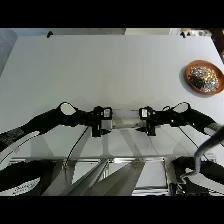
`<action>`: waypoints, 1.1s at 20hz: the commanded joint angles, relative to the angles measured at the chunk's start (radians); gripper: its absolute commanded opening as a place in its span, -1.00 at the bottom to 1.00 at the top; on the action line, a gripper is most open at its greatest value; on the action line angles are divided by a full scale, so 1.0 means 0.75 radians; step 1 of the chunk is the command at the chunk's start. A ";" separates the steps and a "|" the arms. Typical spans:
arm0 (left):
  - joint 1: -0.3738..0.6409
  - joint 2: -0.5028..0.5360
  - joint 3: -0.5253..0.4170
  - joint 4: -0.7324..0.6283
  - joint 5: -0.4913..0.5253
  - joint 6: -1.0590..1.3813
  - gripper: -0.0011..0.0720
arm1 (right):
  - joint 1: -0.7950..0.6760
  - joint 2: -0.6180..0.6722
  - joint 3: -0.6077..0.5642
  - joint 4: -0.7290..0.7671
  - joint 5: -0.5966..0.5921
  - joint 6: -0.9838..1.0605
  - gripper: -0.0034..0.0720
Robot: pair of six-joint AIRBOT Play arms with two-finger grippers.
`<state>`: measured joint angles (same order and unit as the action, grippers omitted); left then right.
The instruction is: Fold the box and place the chain.
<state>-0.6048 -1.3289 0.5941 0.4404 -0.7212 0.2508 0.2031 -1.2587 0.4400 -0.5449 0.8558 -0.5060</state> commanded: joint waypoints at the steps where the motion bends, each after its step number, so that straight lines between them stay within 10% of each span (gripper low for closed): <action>1: -0.002 -0.005 0.000 -0.009 0.029 -0.001 0.97 | 0.001 0.001 0.001 0.000 0.001 0.000 0.31; 22: -0.067 -0.022 0.000 -0.092 0.060 0.020 0.93 | 0.001 0.001 0.001 0.000 0.001 0.001 0.31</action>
<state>-0.6491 -1.3365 0.5941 0.3912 -0.6807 0.2657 0.2035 -1.2587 0.4400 -0.5457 0.8574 -0.5072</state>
